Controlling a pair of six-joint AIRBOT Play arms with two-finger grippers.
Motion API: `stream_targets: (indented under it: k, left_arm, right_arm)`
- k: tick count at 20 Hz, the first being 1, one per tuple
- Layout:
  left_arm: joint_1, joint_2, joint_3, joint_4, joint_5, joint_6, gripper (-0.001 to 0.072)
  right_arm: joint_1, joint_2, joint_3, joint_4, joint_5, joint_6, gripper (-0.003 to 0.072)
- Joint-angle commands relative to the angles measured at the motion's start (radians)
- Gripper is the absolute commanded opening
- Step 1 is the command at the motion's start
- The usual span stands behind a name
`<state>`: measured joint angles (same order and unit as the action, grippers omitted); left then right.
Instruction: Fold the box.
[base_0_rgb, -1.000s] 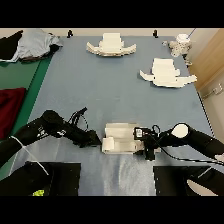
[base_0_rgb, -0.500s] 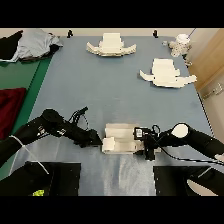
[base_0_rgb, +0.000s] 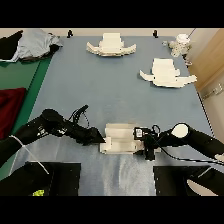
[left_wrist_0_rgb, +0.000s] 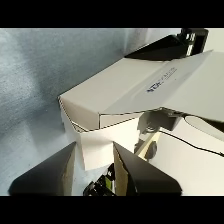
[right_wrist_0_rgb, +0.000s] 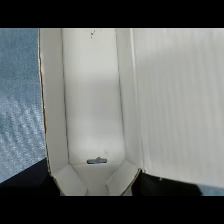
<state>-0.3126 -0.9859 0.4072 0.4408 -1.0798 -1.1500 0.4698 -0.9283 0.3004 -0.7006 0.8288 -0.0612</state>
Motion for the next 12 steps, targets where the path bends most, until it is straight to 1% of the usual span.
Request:
stream_targets:
  k: [1, 2, 3, 4, 6, 8, 9, 12]
  left_arm:
    - [-0.005, -0.001, 0.0, -0.011, 0.011, 0.012, 0.0357]
    - [-0.013, 0.0, 0.0, -0.021, 0.031, 0.013, 0.0356]
    - [-0.032, 0.0, 0.001, -0.026, 0.045, 0.01, 0.034]
    - [-0.061, 0.0, 0.004, -0.023, 0.07, 0.0, 0.0293]
    - [-0.146, 0.0, 0.021, 0.019, 0.148, -0.058, 0.0289]
    - [-0.234, 0.0, 0.058, 0.146, 0.216, -0.184, 0.0289]
    - [-0.267, 0.0, 0.082, 0.24, 0.227, -0.274, 0.0289]
    - [-0.345, 0.0, 0.151, 0.469, 0.21, -0.496, 0.0289]
  right_arm:
    - [0.0, 0.001, 0.001, 0.0, 0.0, 0.0, 0.0528]
    - [0.0, 0.001, 0.001, 0.0, 0.0, 0.0, 0.0528]
    - [0.0, 0.001, 0.001, 0.0, 0.0, 0.0, 0.0528]
    - [0.0, 0.001, 0.001, 0.0, 0.0, 0.0, 0.0528]
    - [0.0, 0.001, 0.001, 0.0, 0.0, 0.0, 0.0528]
    - [0.0, 0.001, 0.001, 0.0, 0.0, 0.0, 0.0528]
    - [0.0, 0.001, 0.001, 0.0, 0.0, 0.0, 0.0528]
    - [0.0, 0.001, 0.001, 0.0, 0.0, 0.0, 0.0528]
